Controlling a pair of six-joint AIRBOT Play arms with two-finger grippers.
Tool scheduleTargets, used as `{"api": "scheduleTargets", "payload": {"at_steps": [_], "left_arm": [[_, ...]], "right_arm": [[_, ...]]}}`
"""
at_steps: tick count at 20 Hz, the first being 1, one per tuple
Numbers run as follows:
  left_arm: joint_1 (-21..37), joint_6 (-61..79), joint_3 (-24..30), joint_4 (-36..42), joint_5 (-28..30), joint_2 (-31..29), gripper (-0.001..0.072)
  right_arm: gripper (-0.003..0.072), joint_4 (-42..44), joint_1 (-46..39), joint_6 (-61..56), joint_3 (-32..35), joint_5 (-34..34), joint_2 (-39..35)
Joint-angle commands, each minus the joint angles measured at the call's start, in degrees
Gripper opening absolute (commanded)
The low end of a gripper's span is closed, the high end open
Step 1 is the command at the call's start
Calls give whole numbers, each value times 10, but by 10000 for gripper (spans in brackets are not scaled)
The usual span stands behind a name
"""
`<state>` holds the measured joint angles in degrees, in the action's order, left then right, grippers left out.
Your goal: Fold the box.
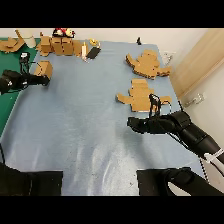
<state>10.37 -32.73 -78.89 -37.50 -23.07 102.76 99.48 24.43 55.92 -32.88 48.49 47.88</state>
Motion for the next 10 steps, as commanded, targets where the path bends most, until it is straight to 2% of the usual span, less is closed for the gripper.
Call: {"api": "scheduleTargets", "payload": {"at_steps": [1,4,7,9,10], "left_arm": [[7,-21,-93,-18,-15,80,530],[7,-29,-135,-20,-7,116,530],[7,-24,-151,-35,7,133,531],[7,-22,-152,-68,8,133,560],[7,-22,-153,-80,7,133,653]], "right_arm": [[2,6,0,0,-1,-1,0],[2,10,0,0,-1,-1,0],[2,13,0,0,-1,-1,0],[3,13,0,0,-1,-1,0],[2,13,0,0,-1,-1,0]]}}
